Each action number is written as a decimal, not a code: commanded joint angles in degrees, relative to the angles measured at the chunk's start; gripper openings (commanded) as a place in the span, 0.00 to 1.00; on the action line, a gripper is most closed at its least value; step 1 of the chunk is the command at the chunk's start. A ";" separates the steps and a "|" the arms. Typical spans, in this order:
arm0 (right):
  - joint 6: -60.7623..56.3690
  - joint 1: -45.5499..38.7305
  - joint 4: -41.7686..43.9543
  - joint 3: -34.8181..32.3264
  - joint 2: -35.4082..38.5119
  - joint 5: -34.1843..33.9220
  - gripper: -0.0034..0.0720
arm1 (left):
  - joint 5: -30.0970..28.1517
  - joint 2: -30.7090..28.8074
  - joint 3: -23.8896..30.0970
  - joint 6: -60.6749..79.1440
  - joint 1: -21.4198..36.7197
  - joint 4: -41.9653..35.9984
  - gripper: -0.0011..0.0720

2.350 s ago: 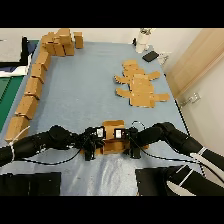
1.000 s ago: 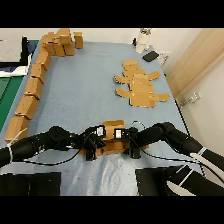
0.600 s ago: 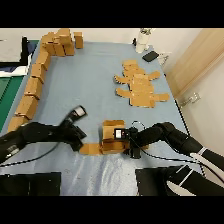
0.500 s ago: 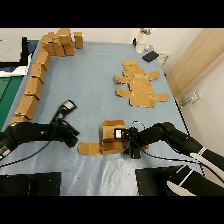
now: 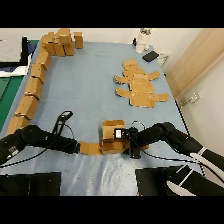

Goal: Fold the box.

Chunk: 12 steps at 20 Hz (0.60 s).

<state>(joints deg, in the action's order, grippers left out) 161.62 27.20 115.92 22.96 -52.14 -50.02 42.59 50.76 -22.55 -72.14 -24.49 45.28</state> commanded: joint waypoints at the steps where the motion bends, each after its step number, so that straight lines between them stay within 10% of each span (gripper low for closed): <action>1: -0.02 0.04 0.02 0.02 -0.04 0.02 0.78 | -5.92 3.98 0.24 -0.92 -4.72 -8.52 0.03; 12: -0.02 0.04 0.02 0.02 -0.04 0.02 0.78 | -15.50 4.96 -0.20 -2.49 -15.15 -14.38 0.03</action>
